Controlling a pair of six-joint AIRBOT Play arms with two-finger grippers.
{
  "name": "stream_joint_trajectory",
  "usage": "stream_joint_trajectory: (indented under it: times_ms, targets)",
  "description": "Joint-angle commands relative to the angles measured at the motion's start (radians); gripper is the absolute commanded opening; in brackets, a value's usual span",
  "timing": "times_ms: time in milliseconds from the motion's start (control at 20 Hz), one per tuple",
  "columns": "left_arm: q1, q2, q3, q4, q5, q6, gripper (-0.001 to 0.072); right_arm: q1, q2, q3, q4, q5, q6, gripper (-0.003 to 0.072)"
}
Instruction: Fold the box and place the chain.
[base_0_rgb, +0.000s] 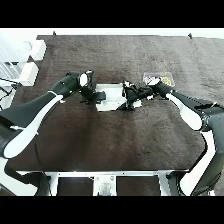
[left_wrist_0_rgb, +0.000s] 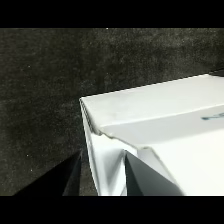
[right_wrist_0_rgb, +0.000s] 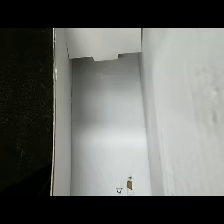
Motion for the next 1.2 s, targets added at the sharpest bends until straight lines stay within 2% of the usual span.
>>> stream_joint_trajectory:
  times_ms: [0, 200, 800, 850, 900, 1050, 1100, 1150]
  targets:
    - [0.000, -0.045, 0.060, 0.003, -0.043, 0.002, 0.0309, 0.001, 0.000, 0.000, 0.000, 0.000, 0.001, 0.0455]
    - [0.000, -0.122, 0.167, 0.018, -0.163, -0.003, 0.0309, 0.001, 0.000, 0.000, 0.000, 0.000, 0.001, 0.0455]
    - [-0.018, -0.166, 0.228, 0.108, -0.236, -0.048, 0.0288, 0.001, 0.000, 0.000, 0.000, 0.000, 0.001, 0.0455]
    - [-0.021, -0.166, 0.230, 0.113, -0.235, -0.048, 0.0236, 0.001, 0.000, 0.000, 0.000, 0.000, 0.001, 0.0455]
    - [-0.021, -0.166, 0.230, 0.111, -0.235, -0.048, 0.0228, 0.001, 0.000, 0.000, 0.000, 0.000, 0.001, 0.0455]
    - [-0.021, -0.166, 0.230, 0.095, -0.225, -0.046, 0.0057, 0.001, 0.000, 0.000, 0.000, 0.000, 0.001, 0.0455]
    - [-0.021, -0.166, 0.230, 0.092, -0.215, -0.042, 0.0022, 0.001, 0.000, 0.000, 0.000, 0.000, 0.001, 0.0455]
    - [-0.021, -0.166, 0.230, 0.092, -0.214, -0.041, 0.0022, 0.001, 0.000, 0.000, 0.000, 0.000, 0.001, 0.0455]
